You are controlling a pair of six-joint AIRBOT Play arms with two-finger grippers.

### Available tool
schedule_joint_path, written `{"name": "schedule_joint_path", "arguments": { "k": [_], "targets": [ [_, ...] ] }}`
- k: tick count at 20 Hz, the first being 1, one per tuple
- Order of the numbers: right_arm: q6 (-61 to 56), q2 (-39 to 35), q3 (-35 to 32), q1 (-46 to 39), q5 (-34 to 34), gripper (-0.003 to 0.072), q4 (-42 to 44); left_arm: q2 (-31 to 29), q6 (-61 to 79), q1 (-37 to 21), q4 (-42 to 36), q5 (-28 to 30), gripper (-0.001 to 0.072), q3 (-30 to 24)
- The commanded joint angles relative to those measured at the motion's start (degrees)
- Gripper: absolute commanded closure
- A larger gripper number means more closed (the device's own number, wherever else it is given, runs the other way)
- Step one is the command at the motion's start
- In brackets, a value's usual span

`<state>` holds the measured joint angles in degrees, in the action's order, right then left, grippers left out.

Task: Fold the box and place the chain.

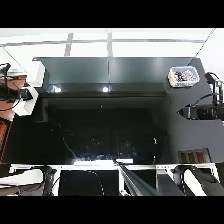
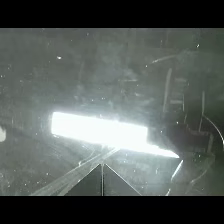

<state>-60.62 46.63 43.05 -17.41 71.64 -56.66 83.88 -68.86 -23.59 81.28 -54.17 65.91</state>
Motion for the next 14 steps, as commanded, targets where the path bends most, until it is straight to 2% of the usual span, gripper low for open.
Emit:
{"name": "schedule_joint_path", "arguments": {
  "k": [1,6,7,8,9,12,14],
  "targets": [
    [0.20,-0.04,0.00,0.04,-1.22,0.0670,0.13,5.05,1.84,0.50,-1.90,3.41,0.0406,2.95],
    [0.17,-0.04,0.00,0.04,-1.18,0.0670,0.74,9.66,1.33,1.11,-3.41,4.07,0.0406,8.90],
    [0.17,-0.04,0.00,0.04,-1.18,0.0670,0.94,10.25,1.20,1.14,-3.58,3.98,0.0383,9.92],
    [0.17,-0.04,0.00,0.04,-1.14,0.0670,1.16,10.34,1.14,1.14,-3.58,4.02,0.0218,10.64],
    [0.17,-0.04,0.00,0.04,-0.98,0.0670,1.55,10.32,1.11,1.14,-3.56,3.80,0.0004,11.85],
    [0.17,-0.04,0.00,0.04,-0.94,0.0670,1.88,10.32,0.74,1.16,-3.19,-3.80,-0.0011,20.04],
    [0.20,-0.04,0.00,0.04,-1.36,0.0670,3.02,10.32,-4.02,1.38,-3.19,-11.41,-0.0007,28.68]
  ]
}}
